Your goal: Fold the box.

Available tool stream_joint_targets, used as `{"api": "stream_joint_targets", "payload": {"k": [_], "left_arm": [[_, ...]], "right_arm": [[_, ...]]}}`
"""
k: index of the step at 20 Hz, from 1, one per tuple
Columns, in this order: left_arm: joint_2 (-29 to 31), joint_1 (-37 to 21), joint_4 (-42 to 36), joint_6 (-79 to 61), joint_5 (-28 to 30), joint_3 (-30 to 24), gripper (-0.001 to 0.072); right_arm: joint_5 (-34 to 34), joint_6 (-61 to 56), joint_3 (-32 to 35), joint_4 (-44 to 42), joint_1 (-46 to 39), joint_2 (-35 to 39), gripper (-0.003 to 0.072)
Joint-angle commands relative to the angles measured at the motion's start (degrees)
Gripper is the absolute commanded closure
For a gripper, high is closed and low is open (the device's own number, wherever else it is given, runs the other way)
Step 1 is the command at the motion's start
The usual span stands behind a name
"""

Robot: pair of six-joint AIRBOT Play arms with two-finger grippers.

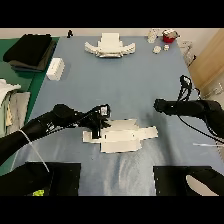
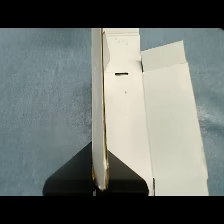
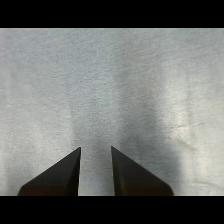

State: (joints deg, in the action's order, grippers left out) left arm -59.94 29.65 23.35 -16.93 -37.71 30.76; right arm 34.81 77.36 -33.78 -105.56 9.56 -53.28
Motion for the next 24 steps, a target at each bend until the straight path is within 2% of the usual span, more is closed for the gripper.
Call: {"api": "stream_joint_targets", "payload": {"k": [1, 11, 15, 16, 17, 20, 22, 24], "left_arm": [[-0.1, 0.0, 1.1, 0.4, -0.6, 0.1, 0.0699], [-1.3, 0.0, 2.0, -0.1, -2.3, 0.1, 0.0698], [-1.3, 0.0, 1.9, -0.1, -2.3, 0.1, 0.0697], [-1.3, 0.0, 1.9, -0.1, -2.3, 0.1, 0.0697], [-1.3, 0.0, 1.9, -0.1, -2.3, 0.1, 0.0697], [-1.3, 0.0, 1.9, -0.1, -2.3, 0.1, 0.0697], [-1.3, 0.0, 1.9, -0.1, -2.3, 0.1, 0.0697], [-1.3, 0.0, 1.9, -0.1, -2.3, 0.1, 0.0698]], "right_arm": [[0.2, 0.0, 0.0, 0.1, 0.0, 0.0, 0.0384], [1.2, 0.0, 0.0, 0.0, 0.0, 0.0, 0.0386], [5.5, 0.1, 0.0, -2.8, 0.0, 0.0, 0.0410], [8.0, 1.1, 0.0, -4.7, 0.0, 0.0, 0.0504], [11.0, 4.0, 0.0, -6.6, 0.2, 0.1, 0.0670], [20.2, 11.6, 0.0, -11.8, 1.5, 0.2, 0.0681], [26.1, 13.4, 0.2, -11.1, 5.2, 1.2, 0.0683], [28.6, 13.6, 1.4, -10.1, 11.5, 4.2, 0.0684]]}}
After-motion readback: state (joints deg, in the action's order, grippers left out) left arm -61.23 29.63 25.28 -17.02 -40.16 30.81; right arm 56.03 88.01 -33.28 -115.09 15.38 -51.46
